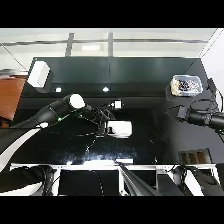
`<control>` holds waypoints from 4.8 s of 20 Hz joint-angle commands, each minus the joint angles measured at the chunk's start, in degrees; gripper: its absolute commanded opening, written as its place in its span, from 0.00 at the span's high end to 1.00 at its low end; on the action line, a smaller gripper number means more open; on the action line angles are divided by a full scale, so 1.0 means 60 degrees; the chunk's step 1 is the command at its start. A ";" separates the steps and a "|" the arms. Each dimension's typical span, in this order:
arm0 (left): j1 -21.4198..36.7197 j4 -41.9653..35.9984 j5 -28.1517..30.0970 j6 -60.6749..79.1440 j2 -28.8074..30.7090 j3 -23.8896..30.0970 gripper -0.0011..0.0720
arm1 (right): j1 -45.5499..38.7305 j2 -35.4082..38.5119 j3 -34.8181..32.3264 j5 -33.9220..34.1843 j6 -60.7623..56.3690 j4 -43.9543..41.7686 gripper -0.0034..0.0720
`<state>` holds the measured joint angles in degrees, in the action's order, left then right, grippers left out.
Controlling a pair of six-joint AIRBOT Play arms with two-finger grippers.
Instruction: Fold the box and place the chain.
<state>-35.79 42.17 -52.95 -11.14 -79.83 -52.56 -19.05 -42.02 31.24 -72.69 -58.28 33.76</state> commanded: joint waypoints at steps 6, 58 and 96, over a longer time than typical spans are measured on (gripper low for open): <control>-0.0007 0.0004 -0.0029 -0.0007 -0.0080 -0.0004 0.02 | 0.0000 0.0004 0.0007 -0.0007 -0.0007 0.0000 0.92; 1.2018 0.3515 0.0885 -0.6597 0.1129 -0.0127 0.76 | 0.0000 0.0004 0.0004 0.0834 0.0288 0.0131 0.92; 1.0863 0.3238 0.1504 -0.5697 0.0164 -0.1690 0.02 | 0.0000 0.0004 0.0007 0.1504 0.0142 0.0109 0.92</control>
<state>29.36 58.52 -41.56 -42.00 -81.60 -59.64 -19.05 -42.02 31.24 -63.99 -57.28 34.26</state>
